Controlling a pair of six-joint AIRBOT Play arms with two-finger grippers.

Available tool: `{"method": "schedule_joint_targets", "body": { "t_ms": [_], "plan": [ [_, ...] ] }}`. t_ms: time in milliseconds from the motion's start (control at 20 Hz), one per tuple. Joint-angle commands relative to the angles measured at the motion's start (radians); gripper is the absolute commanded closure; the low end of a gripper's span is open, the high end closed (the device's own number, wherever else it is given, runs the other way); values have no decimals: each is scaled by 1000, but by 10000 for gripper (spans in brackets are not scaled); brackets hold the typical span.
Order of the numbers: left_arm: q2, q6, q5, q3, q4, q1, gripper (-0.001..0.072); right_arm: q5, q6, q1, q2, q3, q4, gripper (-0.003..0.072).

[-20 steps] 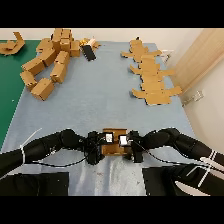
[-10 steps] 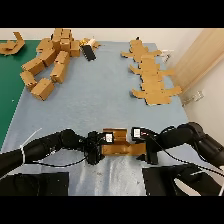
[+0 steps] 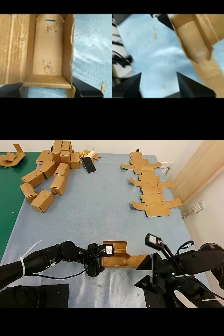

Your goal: Fold the box.

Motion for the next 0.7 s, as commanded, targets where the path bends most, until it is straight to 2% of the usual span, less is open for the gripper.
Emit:
{"method": "schedule_joint_targets", "body": {
  "t_ms": [0, 100, 200, 250, 300, 350, 500, 650],
  "plan": [
    [0, 0, 0, 1, 0, 0, 100, -5, 575, -1, 42, 1, 88, -23],
    [0, 0, 0, 1, 0, 0, 100, 55, 906, -1, 42, 1, 80, -22],
    [0, 0, 0, 1, 0, -1, 100, 136, 1017, -1, 39, 0, 24, 4],
    [0, 0, 0, 1, 0, -1, 100, 151, 1037, -1, 33, 0, 19, 210],
    [0, 0, 0, 1, 0, -1, 100, 182, 1045, -1, 21, -1, 9, 564],
    [0, 0, 0, 1, 0, 0, 100, 242, 1044, -1, 5, -1, -13, 681],
    [0, 0, 0, 1, 0, -1, 100, 399, 863, -1, -94, -1, 54, 682],
    [0, 0, 0, 1, 0, 0, 100, 505, 660, -1, -281, 1, 138, 683]
  ]
}}
